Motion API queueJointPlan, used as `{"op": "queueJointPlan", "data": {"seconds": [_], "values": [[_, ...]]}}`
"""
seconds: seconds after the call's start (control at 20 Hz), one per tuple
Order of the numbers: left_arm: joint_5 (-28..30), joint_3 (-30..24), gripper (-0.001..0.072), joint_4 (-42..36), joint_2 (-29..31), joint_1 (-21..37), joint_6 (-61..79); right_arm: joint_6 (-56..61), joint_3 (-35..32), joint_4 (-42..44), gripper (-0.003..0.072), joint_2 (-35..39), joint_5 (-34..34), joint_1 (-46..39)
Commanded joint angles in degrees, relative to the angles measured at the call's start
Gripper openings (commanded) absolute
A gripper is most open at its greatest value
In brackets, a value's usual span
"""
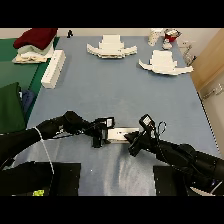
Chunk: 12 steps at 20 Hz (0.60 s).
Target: Fold the box.
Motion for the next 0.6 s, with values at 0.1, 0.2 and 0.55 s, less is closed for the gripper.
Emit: {"op": "queueJointPlan", "data": {"seconds": [0.1,0.2,0.55], "values": [[0.02,0.04,0.0454,0.0,0.02,0.02,0.02,0.0,0.9,-0.2,0.0005,0.87,0.13,0.07],[0.0,0.04,0.0454,0.0,0.0,0.02,0.02,0.0,1.4,-0.2,0.0005,2.47,0.31,0.04],[0.0,0.04,0.0454,0.0,0.02,0.02,0.02,0.02,1.51,-0.2,0.0005,5.92,-0.02,0.07]]}}
